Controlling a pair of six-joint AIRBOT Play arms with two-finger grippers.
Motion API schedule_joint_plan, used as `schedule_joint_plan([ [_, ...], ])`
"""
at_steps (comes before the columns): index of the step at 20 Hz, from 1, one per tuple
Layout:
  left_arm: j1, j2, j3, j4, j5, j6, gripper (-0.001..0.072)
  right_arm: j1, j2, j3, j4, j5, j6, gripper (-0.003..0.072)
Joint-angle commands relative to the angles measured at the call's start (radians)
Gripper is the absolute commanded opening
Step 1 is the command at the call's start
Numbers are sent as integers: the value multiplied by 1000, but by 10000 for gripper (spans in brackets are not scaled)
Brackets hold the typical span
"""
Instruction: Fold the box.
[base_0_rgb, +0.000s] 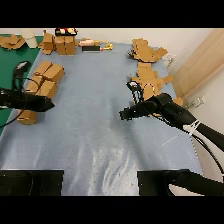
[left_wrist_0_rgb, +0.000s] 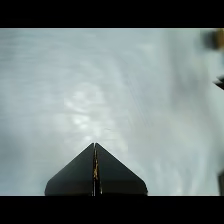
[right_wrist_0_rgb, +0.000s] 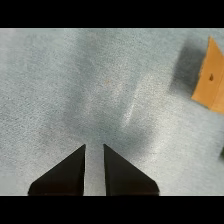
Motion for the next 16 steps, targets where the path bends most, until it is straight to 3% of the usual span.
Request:
schedule_joint_plan([
  [1,-238,-41,3,-99,-12,16,15,0,-1,1,0,0,0,183],
  [4,-410,-121,3,-99,57,5,15,0,-1,1,0,0,0,183],
  [7,-499,-198,3,-124,92,6,15,0,-1,1,0,0,0,183],
  [16,-534,-253,3,-158,101,6,15,0,-1,1,0,0,0,183],
])
